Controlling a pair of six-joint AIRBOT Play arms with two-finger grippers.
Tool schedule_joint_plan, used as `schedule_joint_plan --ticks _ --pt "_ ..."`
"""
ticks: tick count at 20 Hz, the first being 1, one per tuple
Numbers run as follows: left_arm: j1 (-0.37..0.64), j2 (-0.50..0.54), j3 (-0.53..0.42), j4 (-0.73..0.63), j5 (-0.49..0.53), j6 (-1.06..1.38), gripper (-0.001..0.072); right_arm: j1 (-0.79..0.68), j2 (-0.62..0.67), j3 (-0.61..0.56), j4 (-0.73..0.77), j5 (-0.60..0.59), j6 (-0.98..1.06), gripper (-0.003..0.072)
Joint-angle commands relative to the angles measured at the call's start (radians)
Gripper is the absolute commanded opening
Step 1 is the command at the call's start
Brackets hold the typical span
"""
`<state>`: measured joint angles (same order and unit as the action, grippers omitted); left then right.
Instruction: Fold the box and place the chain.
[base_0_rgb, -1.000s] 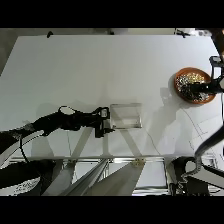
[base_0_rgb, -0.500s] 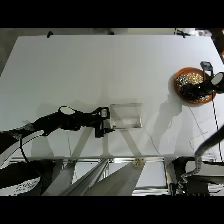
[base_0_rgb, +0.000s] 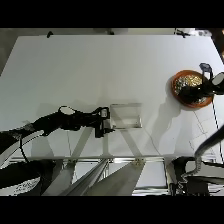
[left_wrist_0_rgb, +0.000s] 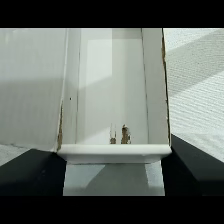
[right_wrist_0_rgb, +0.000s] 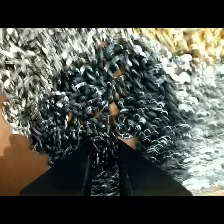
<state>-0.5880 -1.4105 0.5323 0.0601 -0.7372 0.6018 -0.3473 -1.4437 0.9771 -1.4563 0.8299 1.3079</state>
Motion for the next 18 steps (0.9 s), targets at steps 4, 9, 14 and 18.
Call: schedule_joint_plan --ticks 4,9,14,18 --pt "0.001 0.001 0.001 0.000 0.000 0.000 0.0208 -0.001 0.238 0.004 0.004 -0.001 -0.008 0.0011" --pt "0.000 0.001 0.001 0.000 0.000 0.000 0.0208 -0.001 0.433 0.004 0.032 0.063 -0.035 0.0014" --pt "0.000 0.001 0.001 0.000 0.000 0.000 0.0208 -0.001 0.310 0.003 0.032 0.103 -0.064 0.0540" --pt "0.000 0.001 0.001 0.000 0.000 0.000 0.0208 -0.001 0.113 0.003 0.044 0.100 -0.064 0.0544"
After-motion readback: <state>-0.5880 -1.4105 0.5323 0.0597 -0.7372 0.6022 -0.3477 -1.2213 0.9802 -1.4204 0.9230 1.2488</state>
